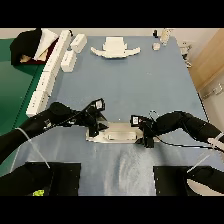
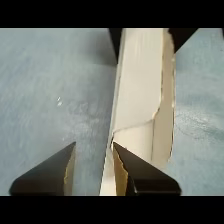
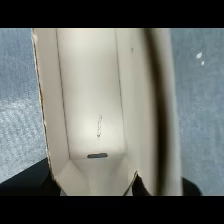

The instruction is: Fold the box.

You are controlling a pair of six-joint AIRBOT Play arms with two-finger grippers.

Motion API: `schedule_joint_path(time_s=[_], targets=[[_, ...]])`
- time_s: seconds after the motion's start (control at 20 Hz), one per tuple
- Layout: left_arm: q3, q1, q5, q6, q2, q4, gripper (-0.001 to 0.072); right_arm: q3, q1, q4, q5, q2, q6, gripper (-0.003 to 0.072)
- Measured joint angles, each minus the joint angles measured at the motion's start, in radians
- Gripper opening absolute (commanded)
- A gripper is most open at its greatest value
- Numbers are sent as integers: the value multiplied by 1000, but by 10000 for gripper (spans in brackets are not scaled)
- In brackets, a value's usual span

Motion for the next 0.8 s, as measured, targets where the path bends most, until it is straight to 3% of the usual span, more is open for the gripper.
schedule_joint_path(time_s=[0.2,0.4,0.6,0.8], targets=[[0,54,-113,-470,140,224,13,0,0,0,0,0,0,529],[0,-27,-242,-825,195,240,13,0,0,0,0,0,0,529],[32,-203,-159,-1047,159,196,13,0,0,0,0,0,0,529],[142,-230,-46,-1161,60,170,13,0,0,0,1,0,0,529]])
